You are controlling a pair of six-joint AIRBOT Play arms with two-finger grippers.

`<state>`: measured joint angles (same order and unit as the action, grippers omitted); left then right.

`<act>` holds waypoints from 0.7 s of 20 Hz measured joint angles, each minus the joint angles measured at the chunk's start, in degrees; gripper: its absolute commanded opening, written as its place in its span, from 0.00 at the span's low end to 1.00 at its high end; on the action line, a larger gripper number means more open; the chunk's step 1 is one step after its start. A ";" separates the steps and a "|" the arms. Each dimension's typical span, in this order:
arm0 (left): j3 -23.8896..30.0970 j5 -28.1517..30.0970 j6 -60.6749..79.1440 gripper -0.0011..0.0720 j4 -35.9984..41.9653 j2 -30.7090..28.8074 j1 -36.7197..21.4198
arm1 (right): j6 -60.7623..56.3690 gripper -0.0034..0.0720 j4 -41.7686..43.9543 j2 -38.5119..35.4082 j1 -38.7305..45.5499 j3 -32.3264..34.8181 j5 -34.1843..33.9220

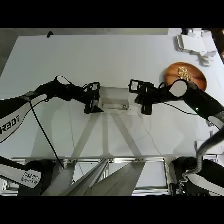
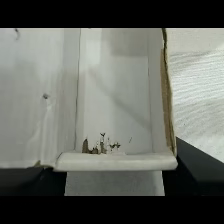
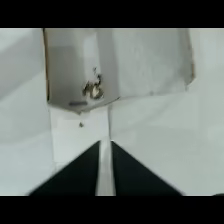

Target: Fold the box and place the chain.

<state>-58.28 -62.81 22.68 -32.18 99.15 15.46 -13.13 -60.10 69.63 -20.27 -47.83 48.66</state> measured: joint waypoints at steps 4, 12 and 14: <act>0.00 0.00 0.00 0.23 0.00 0.00 0.00 | -0.35 0.49 -1.66 3.13 -1.33 0.00 -0.20; 0.00 0.02 0.00 0.23 0.00 0.00 0.00 | 0.07 0.38 0.09 6.40 -5.95 0.00 -5.95; 0.00 0.02 0.00 0.23 0.00 0.00 0.02 | 0.09 0.35 1.16 6.54 -6.62 0.00 -6.45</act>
<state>-58.28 -62.78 22.68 -32.18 99.15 15.49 -13.04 -58.94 76.16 -26.89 -47.83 42.22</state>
